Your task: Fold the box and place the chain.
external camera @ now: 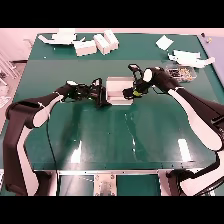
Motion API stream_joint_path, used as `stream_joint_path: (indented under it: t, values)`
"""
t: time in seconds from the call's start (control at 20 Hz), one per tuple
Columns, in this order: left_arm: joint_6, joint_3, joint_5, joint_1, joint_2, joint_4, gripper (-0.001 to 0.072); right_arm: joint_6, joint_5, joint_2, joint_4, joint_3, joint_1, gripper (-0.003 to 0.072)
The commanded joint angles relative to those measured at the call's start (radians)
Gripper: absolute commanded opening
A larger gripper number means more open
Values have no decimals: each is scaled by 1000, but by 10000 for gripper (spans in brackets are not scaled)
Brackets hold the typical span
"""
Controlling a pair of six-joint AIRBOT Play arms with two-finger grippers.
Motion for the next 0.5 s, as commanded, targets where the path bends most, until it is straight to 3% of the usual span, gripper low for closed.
stream_joint_path:
  t: [0.0, 0.45]
  values:
    - [-1, 1, 0, -1, 0, -3, 285, 16, -2, -8, 7, 0, 6, 360]
    - [-1, 1, -3, -1, 1, -3, 284, 24, -2, -27, -5, 1, 6, 348]
